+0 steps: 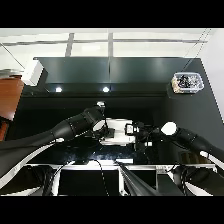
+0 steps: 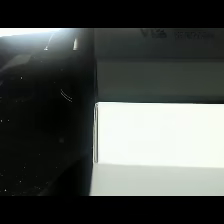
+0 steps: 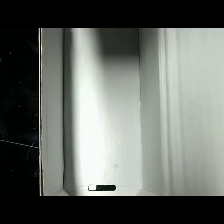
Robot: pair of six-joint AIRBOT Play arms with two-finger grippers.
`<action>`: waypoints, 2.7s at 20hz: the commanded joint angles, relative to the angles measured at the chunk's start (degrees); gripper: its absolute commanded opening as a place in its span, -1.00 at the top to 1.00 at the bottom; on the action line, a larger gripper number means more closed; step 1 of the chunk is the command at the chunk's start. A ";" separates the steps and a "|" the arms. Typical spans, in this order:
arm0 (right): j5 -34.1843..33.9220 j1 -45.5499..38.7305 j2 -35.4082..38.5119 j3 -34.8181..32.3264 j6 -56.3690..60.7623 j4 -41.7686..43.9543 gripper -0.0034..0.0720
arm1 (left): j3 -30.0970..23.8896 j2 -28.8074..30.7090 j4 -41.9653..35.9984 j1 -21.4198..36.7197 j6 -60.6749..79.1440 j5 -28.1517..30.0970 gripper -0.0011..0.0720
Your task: Fold the box and place the chain.
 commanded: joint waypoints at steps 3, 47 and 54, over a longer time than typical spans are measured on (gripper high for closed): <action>0.02 -0.02 0.04 0.02 0.00 -0.02 -0.12 | 0.04 -0.04 -0.11 -0.04 0.42 0.00 0.90; 4.52 2.03 2.32 5.31 17.49 -12.04 0.77 | -0.15 0.68 0.92 2.91 0.48 -1.66 0.90; 1.84 2.10 2.16 5.33 17.90 -7.58 0.77 | -0.15 0.61 0.90 2.91 0.48 -1.66 0.90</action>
